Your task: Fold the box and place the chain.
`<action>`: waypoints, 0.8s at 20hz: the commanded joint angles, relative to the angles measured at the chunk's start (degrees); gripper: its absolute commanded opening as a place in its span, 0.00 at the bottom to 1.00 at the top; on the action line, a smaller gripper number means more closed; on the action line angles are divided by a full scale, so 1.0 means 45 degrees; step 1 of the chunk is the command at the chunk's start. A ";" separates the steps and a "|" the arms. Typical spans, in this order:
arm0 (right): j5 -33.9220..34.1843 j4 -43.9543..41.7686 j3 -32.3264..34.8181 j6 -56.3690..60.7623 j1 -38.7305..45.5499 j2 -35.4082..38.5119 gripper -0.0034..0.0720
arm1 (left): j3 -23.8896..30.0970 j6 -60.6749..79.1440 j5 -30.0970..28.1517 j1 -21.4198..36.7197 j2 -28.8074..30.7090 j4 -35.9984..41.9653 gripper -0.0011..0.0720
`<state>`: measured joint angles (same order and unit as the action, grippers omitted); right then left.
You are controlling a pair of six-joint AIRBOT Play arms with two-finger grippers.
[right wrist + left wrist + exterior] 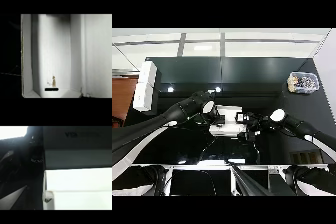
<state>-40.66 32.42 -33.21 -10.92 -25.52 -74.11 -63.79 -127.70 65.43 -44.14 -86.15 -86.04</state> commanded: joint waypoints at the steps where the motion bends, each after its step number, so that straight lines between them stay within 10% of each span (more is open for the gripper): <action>1: -0.0005 0.0000 0.0005 0.0000 0.0010 -0.0005 0.31 | -0.0024 -0.0403 0.0398 -0.0024 -0.0010 -0.0053 0.82; 3: 0.0000 0.0000 0.0005 0.0000 0.0010 -0.0005 0.31 | -0.0015 -0.0393 0.0461 -0.0024 -0.0010 -0.0073 0.59; 16: -0.0005 0.0000 0.0005 0.0000 0.0010 -0.0005 0.31 | -0.0015 -0.0010 0.0107 -0.0165 -0.0155 -0.0112 0.60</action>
<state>-40.66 32.42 -33.21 -10.92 -25.52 -74.11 -63.86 -127.87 66.72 -44.58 -86.67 -86.72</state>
